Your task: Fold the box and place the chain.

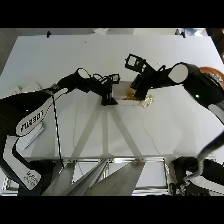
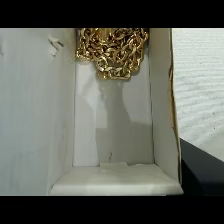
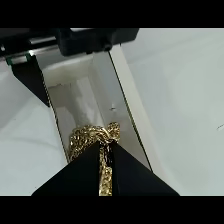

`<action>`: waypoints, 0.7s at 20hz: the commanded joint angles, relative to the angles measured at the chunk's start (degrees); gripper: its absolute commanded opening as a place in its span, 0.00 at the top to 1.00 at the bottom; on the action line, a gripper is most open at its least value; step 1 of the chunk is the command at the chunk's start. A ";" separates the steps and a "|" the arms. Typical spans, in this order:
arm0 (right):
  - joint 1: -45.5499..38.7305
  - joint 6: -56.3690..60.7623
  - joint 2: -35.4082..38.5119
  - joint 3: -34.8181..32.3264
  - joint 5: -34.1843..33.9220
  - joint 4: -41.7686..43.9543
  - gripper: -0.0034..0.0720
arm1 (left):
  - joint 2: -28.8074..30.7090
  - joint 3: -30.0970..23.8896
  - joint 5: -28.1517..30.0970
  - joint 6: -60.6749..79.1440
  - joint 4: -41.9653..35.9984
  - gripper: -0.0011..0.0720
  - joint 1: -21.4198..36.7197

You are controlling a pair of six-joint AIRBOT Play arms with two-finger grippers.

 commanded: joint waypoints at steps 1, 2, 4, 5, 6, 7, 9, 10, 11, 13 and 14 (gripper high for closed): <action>0.52 1.92 -5.01 0.04 -0.48 -1.73 0.91 | 0.00 0.07 0.02 0.00 0.02 0.41 0.02; 0.52 3.39 -5.66 0.04 -0.52 -1.73 0.76 | 0.00 0.07 0.02 0.02 0.02 0.41 0.02; 0.52 3.58 -4.79 0.04 -0.48 -1.73 0.64 | -0.02 0.07 0.02 0.02 0.02 0.41 0.02; 0.52 3.56 -3.74 0.04 -0.48 -1.73 0.64 | -0.02 0.07 0.02 0.02 0.02 0.41 0.02; 0.52 3.56 -2.21 0.04 -0.31 -1.92 0.64 | 0.00 0.07 0.02 0.02 0.02 0.41 0.00; 0.46 3.56 -0.50 0.04 0.48 -2.19 0.64 | 0.00 0.07 0.02 0.00 0.02 0.41 0.02; 0.48 3.56 3.30 0.04 3.63 -4.85 0.64 | 0.00 0.07 0.02 0.02 0.02 0.41 0.02; 0.46 3.58 5.07 0.04 5.92 -7.39 0.63 | 0.00 0.07 0.02 0.02 0.02 0.41 0.00; 0.46 4.09 6.36 0.04 8.15 -10.34 0.57 | 0.00 0.07 0.02 0.00 0.02 0.41 0.02; 0.46 4.37 7.69 0.04 12.79 -15.30 0.53 | 0.00 0.07 0.00 0.00 0.02 0.41 0.00; 0.37 4.37 7.65 0.00 14.91 -17.53 0.51 | 0.00 0.07 0.02 0.02 0.02 0.41 0.02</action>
